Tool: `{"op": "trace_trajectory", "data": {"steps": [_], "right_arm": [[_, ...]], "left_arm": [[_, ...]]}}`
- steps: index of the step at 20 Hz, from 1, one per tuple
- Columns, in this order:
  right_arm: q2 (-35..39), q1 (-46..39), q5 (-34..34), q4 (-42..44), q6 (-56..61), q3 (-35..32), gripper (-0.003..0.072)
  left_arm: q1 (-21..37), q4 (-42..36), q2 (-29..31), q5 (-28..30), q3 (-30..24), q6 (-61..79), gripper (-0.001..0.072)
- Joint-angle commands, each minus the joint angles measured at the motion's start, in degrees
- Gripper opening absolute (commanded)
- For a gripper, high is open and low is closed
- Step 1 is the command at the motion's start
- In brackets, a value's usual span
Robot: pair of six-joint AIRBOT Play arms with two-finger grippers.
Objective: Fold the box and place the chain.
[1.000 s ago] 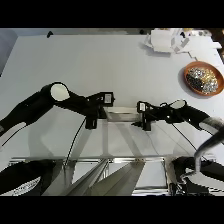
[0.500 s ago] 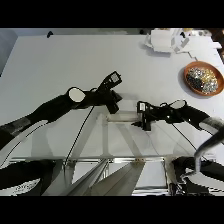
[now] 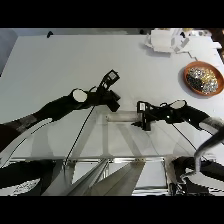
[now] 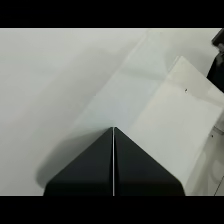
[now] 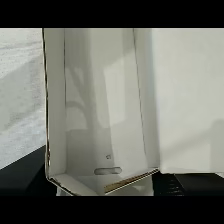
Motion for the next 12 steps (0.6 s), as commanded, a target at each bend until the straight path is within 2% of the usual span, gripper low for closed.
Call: {"op": "trace_trajectory", "data": {"steps": [1, 4, 6, 8, 12], "right_arm": [[0.0, 0.0, 0.0, 0.0, 0.0, 0.0, 0.0329], [0.0, 0.0, 0.0, 0.0, 0.0, 0.0, 0.0329], [0.0, 0.0, 0.0, 0.0, 0.0, 0.0, 0.0329], [0.0, 0.0, 0.0, 0.0, 0.0, 0.0, 0.0329], [0.0, 0.0, 0.0, 0.0, 0.0, 0.0, 0.0329]], "left_arm": [[0.0, 19.3, 8.0, -8.2, 0.0, -1.9, 0.0003], [0.0, 37.7, 13.1, -23.2, 0.0, -6.9, 0.0006], [0.0, 40.4, 12.7, -31.3, 0.0, -6.7, 0.0006], [0.0, 40.4, 10.7, -34.0, 0.0, -6.7, 0.0006], [0.2, 42.3, 6.6, -34.0, 0.0, -6.6, 0.0006]]}}
